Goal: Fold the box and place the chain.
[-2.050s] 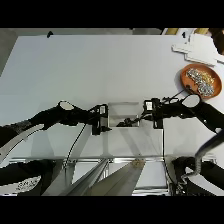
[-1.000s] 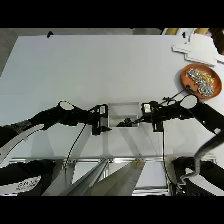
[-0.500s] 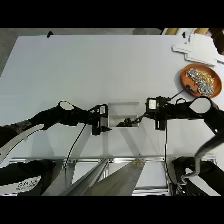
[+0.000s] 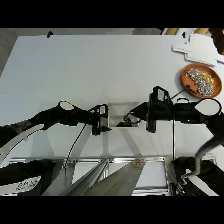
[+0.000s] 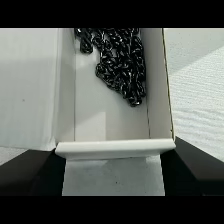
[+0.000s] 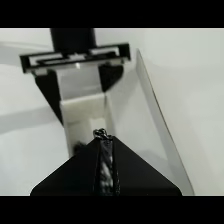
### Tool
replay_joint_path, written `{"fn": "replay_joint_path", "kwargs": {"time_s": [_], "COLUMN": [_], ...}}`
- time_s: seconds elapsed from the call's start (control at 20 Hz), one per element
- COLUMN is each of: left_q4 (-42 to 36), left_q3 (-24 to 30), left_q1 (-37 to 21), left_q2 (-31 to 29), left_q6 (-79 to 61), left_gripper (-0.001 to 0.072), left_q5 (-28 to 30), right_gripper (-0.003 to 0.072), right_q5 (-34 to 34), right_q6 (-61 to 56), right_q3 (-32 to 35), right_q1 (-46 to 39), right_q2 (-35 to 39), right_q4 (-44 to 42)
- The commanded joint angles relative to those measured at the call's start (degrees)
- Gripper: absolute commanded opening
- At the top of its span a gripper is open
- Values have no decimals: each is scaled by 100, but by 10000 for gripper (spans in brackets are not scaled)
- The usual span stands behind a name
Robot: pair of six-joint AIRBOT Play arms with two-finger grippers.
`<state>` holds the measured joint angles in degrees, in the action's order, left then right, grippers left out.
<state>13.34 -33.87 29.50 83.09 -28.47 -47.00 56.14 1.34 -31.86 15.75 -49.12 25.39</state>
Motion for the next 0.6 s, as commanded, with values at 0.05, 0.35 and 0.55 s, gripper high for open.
{"fn": "replay_joint_path", "kwargs": {"time_s": [0.05, 0.35, 0.55], "left_q4": [2, 2, 2], "left_q3": [2, 2, 2], "left_q1": [0, 0, 0], "left_q2": [-2, -2, -2], "left_q6": [-2, -2, -2], "left_gripper": [12, 12, 12], "left_q5": [0, 0, 0], "right_gripper": [16, 115, 191], "right_q5": [-721, -756, -750], "right_q6": [-310, -459, -470], "right_q3": [0, 0, -61], "right_q1": [413, 901, 874], "right_q2": [-376, -1379, -957], "right_q4": [-4, 763, 901]}}
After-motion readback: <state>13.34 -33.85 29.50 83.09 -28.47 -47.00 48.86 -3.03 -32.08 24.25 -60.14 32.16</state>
